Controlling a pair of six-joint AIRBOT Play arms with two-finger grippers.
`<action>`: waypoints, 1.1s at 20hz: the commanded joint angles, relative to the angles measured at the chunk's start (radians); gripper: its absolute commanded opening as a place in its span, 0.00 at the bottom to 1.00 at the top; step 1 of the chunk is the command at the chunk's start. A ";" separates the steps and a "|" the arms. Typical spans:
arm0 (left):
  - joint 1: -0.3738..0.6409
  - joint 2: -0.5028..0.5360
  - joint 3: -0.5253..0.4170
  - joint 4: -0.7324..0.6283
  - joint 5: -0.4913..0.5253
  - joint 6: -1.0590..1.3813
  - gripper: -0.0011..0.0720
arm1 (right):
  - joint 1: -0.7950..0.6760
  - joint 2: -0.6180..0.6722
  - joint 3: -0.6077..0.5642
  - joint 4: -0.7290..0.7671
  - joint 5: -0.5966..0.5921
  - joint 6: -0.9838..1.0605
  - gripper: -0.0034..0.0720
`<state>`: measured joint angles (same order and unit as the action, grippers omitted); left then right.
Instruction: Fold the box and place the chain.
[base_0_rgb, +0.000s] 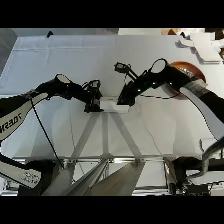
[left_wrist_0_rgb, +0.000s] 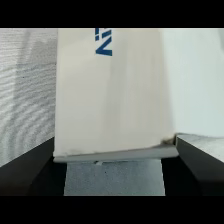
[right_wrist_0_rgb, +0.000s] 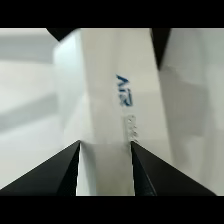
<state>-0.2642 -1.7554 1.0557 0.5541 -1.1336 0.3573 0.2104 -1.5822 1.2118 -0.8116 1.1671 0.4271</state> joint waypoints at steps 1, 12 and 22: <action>0.000 0.000 0.000 0.000 0.000 0.001 0.37 | 0.042 0.078 -0.063 -0.172 -0.178 -0.021 0.50; 0.000 0.000 0.000 0.000 0.000 0.001 0.37 | 0.162 0.302 -0.285 -0.238 -0.470 -0.017 0.49; 0.000 0.000 0.000 0.000 0.000 0.001 0.37 | 0.175 0.309 -0.308 -0.239 -0.552 -0.017 0.33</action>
